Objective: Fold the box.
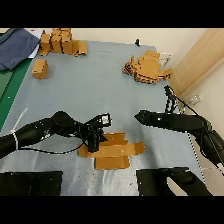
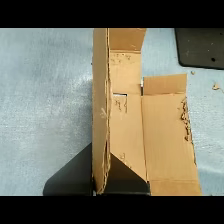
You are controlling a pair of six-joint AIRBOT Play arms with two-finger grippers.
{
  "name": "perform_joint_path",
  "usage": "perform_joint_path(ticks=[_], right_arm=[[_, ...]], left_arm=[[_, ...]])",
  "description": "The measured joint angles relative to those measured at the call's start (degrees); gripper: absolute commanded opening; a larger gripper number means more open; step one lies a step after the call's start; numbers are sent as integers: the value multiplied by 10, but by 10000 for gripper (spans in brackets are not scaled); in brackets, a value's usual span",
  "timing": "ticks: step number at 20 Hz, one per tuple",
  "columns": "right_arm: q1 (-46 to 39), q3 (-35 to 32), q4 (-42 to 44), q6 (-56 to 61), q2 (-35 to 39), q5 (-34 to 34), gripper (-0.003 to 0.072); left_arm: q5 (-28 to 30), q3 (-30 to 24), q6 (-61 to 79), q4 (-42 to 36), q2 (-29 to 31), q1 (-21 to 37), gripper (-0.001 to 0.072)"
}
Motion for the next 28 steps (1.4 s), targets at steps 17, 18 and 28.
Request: perform_joint_path(ticks=[17, 18, 28], right_arm=[[0, 0, -15, 0, 3, -64, 1], [3, 0, -20, 0, 8, -78, 1], [217, -22, -106, 169, 174, -296, 0]], left_arm=[[-22, -7, -14, 4, 1, -4, 14], [-21, -7, -14, 4, 1, -4, 15], [-21, -7, -14, 3, 1, -4, 14]])
